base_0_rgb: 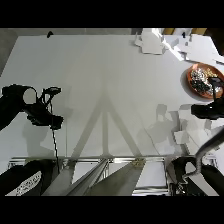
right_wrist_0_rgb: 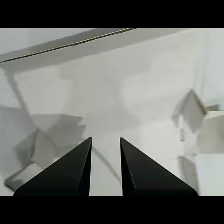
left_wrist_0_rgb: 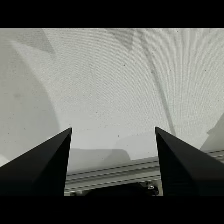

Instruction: Fold the box and place the chain.

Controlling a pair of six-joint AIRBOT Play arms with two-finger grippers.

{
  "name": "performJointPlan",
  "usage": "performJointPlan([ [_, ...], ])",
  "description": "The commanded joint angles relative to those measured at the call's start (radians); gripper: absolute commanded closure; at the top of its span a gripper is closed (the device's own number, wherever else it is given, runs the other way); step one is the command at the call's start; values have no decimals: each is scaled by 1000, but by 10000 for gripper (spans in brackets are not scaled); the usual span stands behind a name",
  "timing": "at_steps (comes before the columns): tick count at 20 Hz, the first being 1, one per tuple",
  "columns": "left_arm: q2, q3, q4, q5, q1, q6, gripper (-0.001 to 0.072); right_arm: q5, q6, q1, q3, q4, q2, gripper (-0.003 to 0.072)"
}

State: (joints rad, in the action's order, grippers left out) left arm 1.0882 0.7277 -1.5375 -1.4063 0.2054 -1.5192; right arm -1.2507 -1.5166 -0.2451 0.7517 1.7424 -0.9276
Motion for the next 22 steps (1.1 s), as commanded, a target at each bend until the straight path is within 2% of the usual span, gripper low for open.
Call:
performJointPlan([
  [1, -1, 0, 0, 0, 0, 0, 133, 15, 42, -6, 35, 274, -1, 363],
  [2, -1, 0, 0, 0, 0, 0, 133, 27, 52, -26, 35, 303, -4, 288],
  [4, -1, 0, 0, 0, 0, 0, 133, 39, 71, -118, 35, 318, -27, 277],
  [6, -1, 0, 0, 0, 0, 0, 133, 37, 94, -220, 35, 313, -73, 208],
  [9, -1, 0, 0, 0, 0, 0, 133, 37, 179, -317, 35, 237, -156, 209],
  [15, -1, 0, 0, 0, 0, 0, 133, 33, 214, -351, 35, 274, -278, 213],
  [19, -1, 0, 0, 0, 0, 0, 133, 53, 204, -421, 35, 265, -323, 313],
  [20, -1, 0, 0, 0, 0, 0, 133, 56, 204, -422, 35, 258, -325, 431],
  [22, -1, 0, 0, 0, 0, 0, 133, 46, 206, -397, 35, 211, -322, 617],
])
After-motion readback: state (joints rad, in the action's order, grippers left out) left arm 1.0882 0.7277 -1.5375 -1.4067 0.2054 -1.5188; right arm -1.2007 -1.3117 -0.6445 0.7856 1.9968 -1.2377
